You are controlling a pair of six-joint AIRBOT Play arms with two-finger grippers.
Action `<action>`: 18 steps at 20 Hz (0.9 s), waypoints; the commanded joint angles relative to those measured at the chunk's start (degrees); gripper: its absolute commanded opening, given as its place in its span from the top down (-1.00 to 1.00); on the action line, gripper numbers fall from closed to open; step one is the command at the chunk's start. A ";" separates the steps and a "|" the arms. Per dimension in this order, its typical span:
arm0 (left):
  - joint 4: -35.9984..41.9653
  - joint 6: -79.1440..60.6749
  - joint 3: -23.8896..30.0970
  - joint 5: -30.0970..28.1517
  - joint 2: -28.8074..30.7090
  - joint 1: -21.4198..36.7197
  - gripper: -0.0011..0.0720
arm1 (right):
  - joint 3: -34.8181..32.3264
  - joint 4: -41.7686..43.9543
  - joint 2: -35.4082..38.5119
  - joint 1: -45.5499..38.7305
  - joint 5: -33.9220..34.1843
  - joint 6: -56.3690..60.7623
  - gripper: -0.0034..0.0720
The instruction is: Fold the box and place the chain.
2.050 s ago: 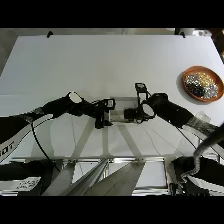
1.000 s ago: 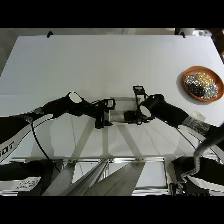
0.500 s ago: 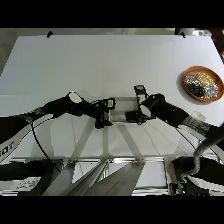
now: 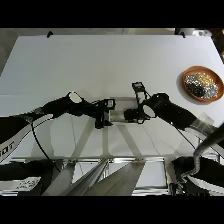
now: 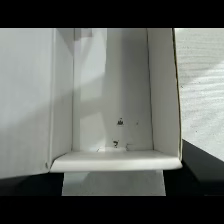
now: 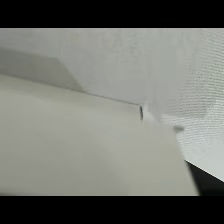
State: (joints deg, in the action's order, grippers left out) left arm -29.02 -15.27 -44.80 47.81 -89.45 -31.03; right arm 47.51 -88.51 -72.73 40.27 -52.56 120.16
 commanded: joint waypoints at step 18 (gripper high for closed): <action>0.04 0.09 -0.04 0.00 0.00 0.04 -0.26 | 10.88 -5.01 10.08 -57.61 2.86 -33.27 -0.47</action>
State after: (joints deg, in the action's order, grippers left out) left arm -28.97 -15.16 -44.80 47.81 -89.47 -31.03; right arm 55.20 -94.11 -56.14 -3.57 -51.40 90.19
